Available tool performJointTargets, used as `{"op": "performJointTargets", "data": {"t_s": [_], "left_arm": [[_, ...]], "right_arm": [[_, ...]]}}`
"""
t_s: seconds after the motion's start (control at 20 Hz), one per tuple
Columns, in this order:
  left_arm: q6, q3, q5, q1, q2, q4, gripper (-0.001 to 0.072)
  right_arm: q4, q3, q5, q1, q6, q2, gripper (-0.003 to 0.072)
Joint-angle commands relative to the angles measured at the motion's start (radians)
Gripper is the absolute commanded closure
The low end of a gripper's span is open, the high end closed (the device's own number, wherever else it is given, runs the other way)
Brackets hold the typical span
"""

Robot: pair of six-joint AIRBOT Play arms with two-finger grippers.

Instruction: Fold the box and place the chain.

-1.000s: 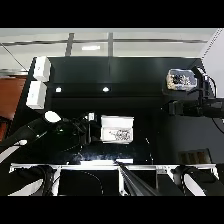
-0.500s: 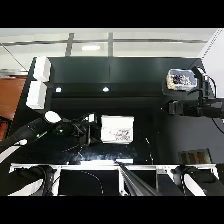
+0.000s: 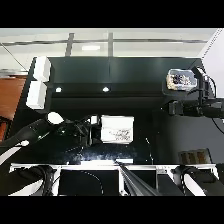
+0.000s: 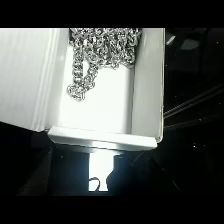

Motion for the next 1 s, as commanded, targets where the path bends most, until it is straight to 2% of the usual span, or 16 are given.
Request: {"op": "performJointTargets", "data": {"t_s": [0.0,0.4,0.5,0.6,0.65,0.7,0.8,0.95], "left_arm": [[-0.001,0.006,0.012,-0.004,-0.003,-0.011,0.0001],[-0.001,0.035,0.037,-0.051,-0.030,-0.005,0.0002],[-0.001,0.035,0.037,-0.051,-0.030,-0.005,0.0043],[-0.003,0.035,0.040,-0.051,-0.030,-0.005,0.0289],[-0.003,0.035,0.040,-0.051,-0.030,-0.005,0.0341],[-0.003,0.035,0.040,-0.051,-0.030,-0.005,0.0341],[-0.003,0.035,0.040,-0.051,-0.030,-0.006,0.0342],[-0.003,0.035,0.040,-0.051,-0.030,-0.005,0.0342]], "right_arm": [[0.000,0.000,0.000,0.000,0.000,0.000,0.0337],[0.000,-0.001,0.000,0.000,0.000,0.000,0.0337],[0.001,-0.007,-0.004,0.000,0.000,0.000,0.0337],[0.001,-0.026,-0.017,0.009,0.000,0.000,0.0334],[0.013,-0.039,-0.039,0.023,0.002,0.000,0.0165],[0.042,-0.050,-0.070,0.049,0.002,0.000,-0.0020],[0.081,-0.053,-0.146,0.119,0.003,-0.015,-0.0022],[0.211,-0.047,-0.277,0.217,0.004,-0.106,-0.0022]]}}
